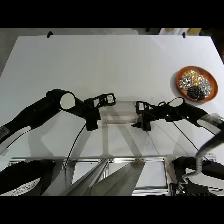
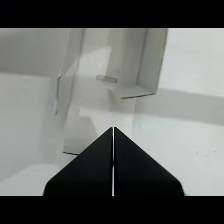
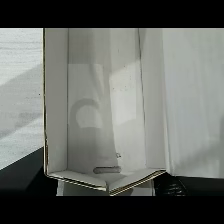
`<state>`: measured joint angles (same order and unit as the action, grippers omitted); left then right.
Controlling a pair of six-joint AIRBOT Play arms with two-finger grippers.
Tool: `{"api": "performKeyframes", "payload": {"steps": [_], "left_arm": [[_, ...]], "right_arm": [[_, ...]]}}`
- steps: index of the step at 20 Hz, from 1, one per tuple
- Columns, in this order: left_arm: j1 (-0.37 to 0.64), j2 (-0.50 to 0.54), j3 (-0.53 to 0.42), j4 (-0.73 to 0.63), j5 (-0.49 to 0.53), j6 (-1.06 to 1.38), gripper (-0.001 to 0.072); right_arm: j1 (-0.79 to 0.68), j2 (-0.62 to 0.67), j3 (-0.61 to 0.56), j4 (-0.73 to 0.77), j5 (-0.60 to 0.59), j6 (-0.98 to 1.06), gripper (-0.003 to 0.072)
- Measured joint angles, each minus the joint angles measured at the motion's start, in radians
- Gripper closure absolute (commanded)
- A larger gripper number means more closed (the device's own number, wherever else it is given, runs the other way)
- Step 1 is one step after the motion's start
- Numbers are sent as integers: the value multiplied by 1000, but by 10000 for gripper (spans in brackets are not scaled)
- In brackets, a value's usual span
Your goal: Fold the box and place the chain.
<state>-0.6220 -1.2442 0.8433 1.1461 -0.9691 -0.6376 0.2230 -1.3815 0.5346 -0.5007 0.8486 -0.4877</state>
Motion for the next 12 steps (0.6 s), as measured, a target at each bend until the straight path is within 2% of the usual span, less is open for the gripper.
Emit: {"api": "performKeyframes", "payload": {"steps": [5,6,9,12], "left_arm": [[42,-5,-17,19,0,97,694],[45,-5,-19,11,3,137,651],[50,-10,-23,-2,36,218,419],[48,-31,-28,-7,90,254,414]], "right_arm": [[0,0,0,0,0,0,287],[0,0,0,0,0,0,287],[0,0,0,0,0,0,287],[0,0,0,0,0,0,287]]}}
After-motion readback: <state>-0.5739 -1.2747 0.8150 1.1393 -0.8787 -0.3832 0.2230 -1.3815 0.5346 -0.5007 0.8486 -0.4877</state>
